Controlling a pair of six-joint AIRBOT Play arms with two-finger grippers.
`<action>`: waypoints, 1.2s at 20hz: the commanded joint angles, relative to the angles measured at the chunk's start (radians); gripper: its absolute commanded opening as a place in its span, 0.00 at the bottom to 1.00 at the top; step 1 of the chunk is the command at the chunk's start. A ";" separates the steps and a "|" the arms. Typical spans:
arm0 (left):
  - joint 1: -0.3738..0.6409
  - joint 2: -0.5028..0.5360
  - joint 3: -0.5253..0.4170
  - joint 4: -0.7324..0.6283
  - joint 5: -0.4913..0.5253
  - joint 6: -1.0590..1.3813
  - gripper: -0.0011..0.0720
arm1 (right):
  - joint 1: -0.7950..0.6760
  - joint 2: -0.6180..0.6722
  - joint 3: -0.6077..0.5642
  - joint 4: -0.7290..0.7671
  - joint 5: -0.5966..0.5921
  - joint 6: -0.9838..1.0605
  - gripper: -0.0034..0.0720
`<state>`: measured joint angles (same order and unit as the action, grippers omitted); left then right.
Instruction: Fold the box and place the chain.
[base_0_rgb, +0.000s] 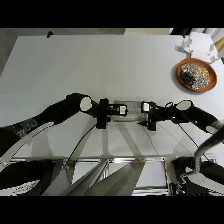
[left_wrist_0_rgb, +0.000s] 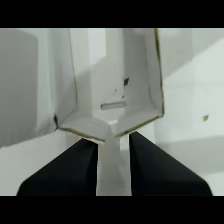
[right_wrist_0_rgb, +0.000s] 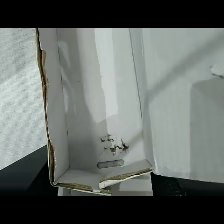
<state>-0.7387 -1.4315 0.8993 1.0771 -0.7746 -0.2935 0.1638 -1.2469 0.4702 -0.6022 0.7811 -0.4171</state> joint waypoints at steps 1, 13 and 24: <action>-0.017 -0.001 0.000 -0.043 0.027 0.002 0.27 | 0.000 0.000 0.000 0.000 0.000 0.000 0.67; -0.031 -0.039 0.000 -0.220 0.089 -0.002 0.42 | 0.000 0.000 0.000 0.000 0.000 0.000 0.67; 0.071 0.097 0.000 -0.166 -0.086 -0.476 0.02 | 0.000 0.000 0.000 0.000 0.000 0.000 0.67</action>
<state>-0.7132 -1.4006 0.8993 0.8619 -0.8108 -0.5156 0.1638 -1.2469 0.4702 -0.6041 0.7811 -0.4187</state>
